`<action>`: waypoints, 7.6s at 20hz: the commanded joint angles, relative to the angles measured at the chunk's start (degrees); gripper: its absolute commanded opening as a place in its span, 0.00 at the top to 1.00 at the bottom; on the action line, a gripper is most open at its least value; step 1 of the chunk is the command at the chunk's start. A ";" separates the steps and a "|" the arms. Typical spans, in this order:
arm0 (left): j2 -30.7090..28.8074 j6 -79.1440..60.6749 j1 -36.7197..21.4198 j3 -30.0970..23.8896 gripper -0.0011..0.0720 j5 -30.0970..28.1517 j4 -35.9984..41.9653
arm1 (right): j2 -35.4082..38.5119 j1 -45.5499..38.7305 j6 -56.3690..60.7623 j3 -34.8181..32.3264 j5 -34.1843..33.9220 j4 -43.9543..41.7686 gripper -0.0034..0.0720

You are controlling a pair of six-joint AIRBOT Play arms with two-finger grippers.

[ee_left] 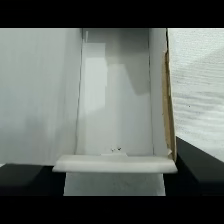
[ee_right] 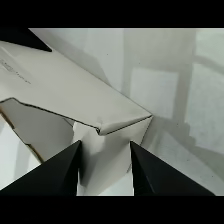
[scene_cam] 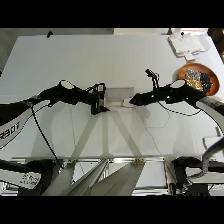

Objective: Fold the box and place the chain.

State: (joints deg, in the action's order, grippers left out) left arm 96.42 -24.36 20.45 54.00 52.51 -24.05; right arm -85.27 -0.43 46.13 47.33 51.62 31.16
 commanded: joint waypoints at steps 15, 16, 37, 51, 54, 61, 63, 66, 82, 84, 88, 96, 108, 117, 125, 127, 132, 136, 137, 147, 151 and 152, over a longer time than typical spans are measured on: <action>-0.02 0.00 0.00 0.04 0.75 0.00 -0.02 | 3.61 17.49 49.22 6.86 -10.05 46.93 0.50; -0.02 0.00 0.00 0.04 0.75 -0.02 -0.02 | 3.54 18.49 51.67 7.37 -10.08 48.46 0.51; -0.02 0.00 0.00 0.04 0.75 0.00 -0.02 | -3.45 25.46 80.02 12.92 -4.24 60.35 0.86; -0.02 0.00 0.00 0.04 0.75 0.00 0.00 | 26.03 10.34 69.07 12.90 13.03 67.63 0.41; -0.02 0.00 0.00 0.04 0.75 0.02 0.00 | 27.28 0.98 61.44 12.87 19.76 72.00 0.41; -0.02 0.00 0.00 0.04 0.75 0.00 -0.02 | 25.57 -19.56 46.23 12.87 13.33 71.63 0.40; -0.02 0.00 0.00 0.04 0.75 0.00 -0.02 | 22.86 -23.08 46.36 12.87 11.85 71.60 0.40; -0.02 0.00 0.00 0.04 0.75 0.00 0.00 | 17.70 -26.05 46.31 12.90 6.75 71.19 0.39; -0.02 0.00 0.00 0.04 0.75 0.00 0.00 | -9.49 -26.49 50.03 19.56 -10.03 70.10 0.76; -0.02 0.00 0.00 0.07 0.75 0.00 -0.02 | -9.35 -26.47 49.99 19.58 -9.18 70.10 0.94; -0.02 0.00 0.00 0.04 0.75 0.00 0.00 | -5.14 -25.77 47.65 19.58 -8.24 70.12 0.95; -0.02 0.00 0.00 0.04 0.75 0.00 0.00 | 12.41 -20.33 41.22 19.56 2.54 68.67 0.95; -0.02 0.00 0.00 0.04 0.75 0.00 -0.02 | 21.09 5.31 39.06 19.52 17.94 60.04 0.95; -0.02 0.00 0.00 0.04 0.75 0.00 0.00 | 21.05 27.91 42.58 19.52 9.42 59.89 0.95; -0.02 0.00 0.00 0.04 0.75 -0.02 0.00 | 17.57 36.24 42.56 19.52 2.60 59.78 0.95; -0.02 0.00 0.00 0.04 0.75 0.00 0.00 | 16.11 37.64 42.51 19.52 -1.44 58.55 0.95; -0.02 0.00 0.00 0.04 0.75 -0.02 0.00 | 12.31 38.05 42.36 19.52 -11.02 56.02 0.95; -0.02 0.00 0.00 0.04 0.75 0.00 0.00 | 8.50 34.58 42.45 19.52 -4.98 56.22 0.95; -0.02 0.00 0.00 0.04 0.75 0.00 0.00 | 7.80 33.53 42.82 19.52 -3.48 56.61 0.95; -0.02 0.00 0.00 0.04 0.75 0.00 0.00 | 7.45 28.63 45.72 19.58 1.18 58.97 0.52; -0.02 0.00 0.00 0.04 0.75 0.00 0.00 | 11.82 22.49 54.49 19.58 4.07 67.87 0.52; -0.02 0.00 0.00 0.04 0.75 0.00 0.00 | 13.20 19.30 54.64 19.58 5.01 68.43 0.52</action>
State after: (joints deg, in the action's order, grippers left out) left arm 96.42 -24.36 20.45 54.00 52.51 -24.05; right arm -74.89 23.94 96.62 66.87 54.04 94.78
